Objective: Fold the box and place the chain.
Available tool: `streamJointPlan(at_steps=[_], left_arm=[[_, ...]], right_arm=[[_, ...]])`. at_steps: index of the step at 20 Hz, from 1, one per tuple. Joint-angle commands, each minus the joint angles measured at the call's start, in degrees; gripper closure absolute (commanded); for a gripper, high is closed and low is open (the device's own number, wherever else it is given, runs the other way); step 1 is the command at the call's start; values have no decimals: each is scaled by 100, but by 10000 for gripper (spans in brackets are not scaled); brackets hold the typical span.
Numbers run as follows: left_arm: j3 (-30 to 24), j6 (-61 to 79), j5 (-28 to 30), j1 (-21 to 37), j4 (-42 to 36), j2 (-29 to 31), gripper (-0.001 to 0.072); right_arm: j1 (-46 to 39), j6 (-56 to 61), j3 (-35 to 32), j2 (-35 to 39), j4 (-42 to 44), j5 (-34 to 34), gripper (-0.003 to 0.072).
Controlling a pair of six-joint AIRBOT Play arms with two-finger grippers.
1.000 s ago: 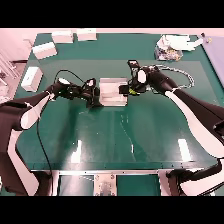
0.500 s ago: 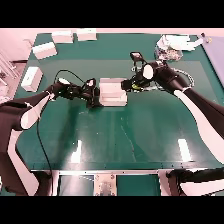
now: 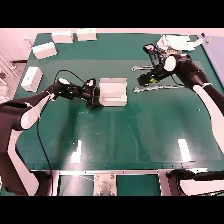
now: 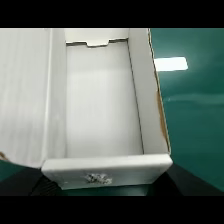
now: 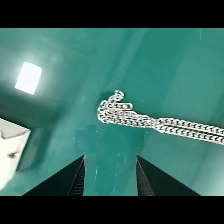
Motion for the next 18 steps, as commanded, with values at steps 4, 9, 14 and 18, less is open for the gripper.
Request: streamJointPlan(at_steps=[4, 9, 14, 18], left_arm=[[0, 0, 4, 7, 0, 4, 242], [0, 0, 2, 7, 0, 4, 242], [0, 0, 4, 7, 0, 4, 242], [0, 0, 4, 7, 0, 4, 242]], right_arm=[[-713, -4500, -380, -173, 1851, -640, 248], [-1132, -8435, -400, -979, 4450, -612, 248], [-1375, -9254, -328, -1552, 4863, -127, 248], [-1526, -9427, -37, -1742, 4857, 118, 159]])
